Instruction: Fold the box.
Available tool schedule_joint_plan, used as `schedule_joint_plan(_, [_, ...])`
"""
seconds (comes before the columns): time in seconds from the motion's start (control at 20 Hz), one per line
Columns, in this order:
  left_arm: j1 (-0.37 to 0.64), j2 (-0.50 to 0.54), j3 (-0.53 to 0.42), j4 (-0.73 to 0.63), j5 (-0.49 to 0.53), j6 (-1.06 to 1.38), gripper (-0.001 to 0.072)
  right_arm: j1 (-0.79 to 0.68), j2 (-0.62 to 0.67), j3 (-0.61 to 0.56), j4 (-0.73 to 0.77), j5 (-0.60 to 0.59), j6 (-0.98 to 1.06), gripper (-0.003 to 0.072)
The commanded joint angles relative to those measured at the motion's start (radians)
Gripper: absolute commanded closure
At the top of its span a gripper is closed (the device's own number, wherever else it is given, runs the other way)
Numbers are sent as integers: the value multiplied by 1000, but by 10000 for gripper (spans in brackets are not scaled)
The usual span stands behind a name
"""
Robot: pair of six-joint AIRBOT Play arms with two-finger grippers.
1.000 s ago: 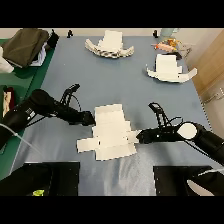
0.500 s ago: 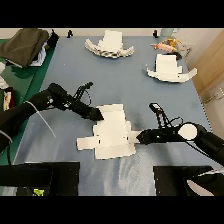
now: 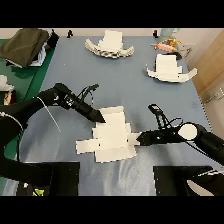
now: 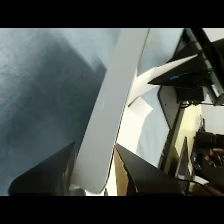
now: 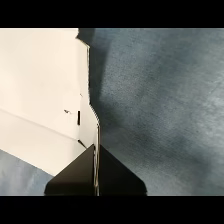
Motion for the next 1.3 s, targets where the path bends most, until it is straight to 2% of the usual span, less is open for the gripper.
schedule_joint_plan(0.0, [1, -14, 3, -6, -63, 48, 600, 1, 0, 0, -20, 3, 1, 682])
schedule_joint_plan(0.05, [1, -14, 3, -6, -70, 68, 649, 1, 0, 0, -24, 1, 1, 682])
schedule_joint_plan(0.1, [1, -14, 3, -7, -71, 76, 667, 1, 0, 0, -25, -3, 1, 681])
schedule_joint_plan(0.3, [1, -14, 3, -24, -72, 77, 664, 0, 1, 0, -25, -42, 1, 668])
schedule_joint_plan(0.35, [1, -14, 3, -46, -72, 77, 664, 0, 1, 3, -30, -49, 1, 549])
schedule_joint_plan(0.4, [1, -14, 3, -72, -78, 78, 664, -3, 1, 13, -48, -50, 7, 352])
schedule_joint_plan(0.45, [1, -14, 5, -107, -65, 88, 665, -9, 1, 28, -77, -47, 32, 331])
schedule_joint_plan(0.5, [1, -13, 12, -133, -48, 111, 695, -17, 1, 51, -131, -46, 80, 331])
schedule_joint_plan(0.65, [-7, 15, 22, -174, -42, 259, 697, -27, 1, 134, -412, -44, 264, 331])
schedule_joint_plan(0.75, [-34, 57, 21, -150, -6, 318, 698, -27, 1, 185, -612, -40, 405, 331])
schedule_joint_plan(0.9, [-111, 130, 19, -113, 122, 403, 698, -27, 1, 238, -841, -29, 591, 331])
schedule_joint_plan(1.1, [-207, 204, -16, -113, 217, 491, 698, -27, 1, 249, -862, -17, 623, 331])
schedule_joint_plan(1.25, [-249, 270, -105, -113, 369, 564, 699, -27, 1, 249, -863, -19, 659, 334])
